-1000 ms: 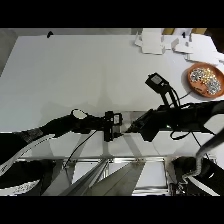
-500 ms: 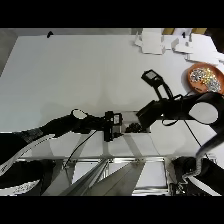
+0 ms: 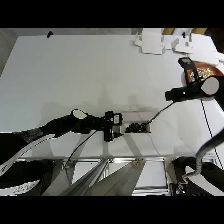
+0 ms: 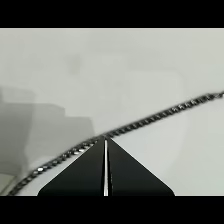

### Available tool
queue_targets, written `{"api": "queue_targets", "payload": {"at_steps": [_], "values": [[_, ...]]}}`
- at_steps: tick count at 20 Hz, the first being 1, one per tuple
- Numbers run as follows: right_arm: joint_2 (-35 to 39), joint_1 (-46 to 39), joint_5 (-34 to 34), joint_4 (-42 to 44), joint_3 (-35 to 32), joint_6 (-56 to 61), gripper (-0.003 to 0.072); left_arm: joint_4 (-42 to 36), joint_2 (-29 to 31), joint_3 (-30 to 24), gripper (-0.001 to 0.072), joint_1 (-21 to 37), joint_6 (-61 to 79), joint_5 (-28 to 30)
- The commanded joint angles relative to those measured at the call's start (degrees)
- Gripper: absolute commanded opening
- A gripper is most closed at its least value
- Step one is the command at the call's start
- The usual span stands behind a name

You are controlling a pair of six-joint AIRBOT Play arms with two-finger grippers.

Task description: Fold the box and place the chain.

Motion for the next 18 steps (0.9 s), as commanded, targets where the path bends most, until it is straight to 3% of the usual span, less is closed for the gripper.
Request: {"api": "queue_targets", "payload": {"at_steps": [1,3,4,5,9,11,18], "values": [[-7.4,-4.1,0.3,-0.8,-0.5,0.0,0.0019,0.0,0.0,0.0,0.0209,0.0,0.0,0.0],[-9.4,-4.1,0.5,-0.9,-0.5,0.0,0.0050,0.0,0.0,0.0,0.0209,0.0,0.0,0.0],[-10.1,-4.1,0.5,-1.2,-0.5,0.0,0.0153,0.0,0.0,0.0,0.0209,0.0,0.0,0.0],[-10.7,-4.1,0.7,-1.8,-0.5,0.0,0.0202,0.0,0.0,0.0,0.0209,0.0,0.0,0.0],[-12.0,-4.1,0.4,-1.9,-0.5,0.0,0.0211,0.0,0.0,0.0,0.0209,0.0,0.0,0.0],[-12.0,-4.1,-1.1,-2.0,-0.5,0.0,0.0300,0.0,0.0,0.0,0.0209,0.0,0.0,0.0],[-15.0,-4.1,-2.3,-2.2,-0.5,0.0,0.0298,0.0,0.0,0.0,0.0209,0.0,0.0,0.0]]}}
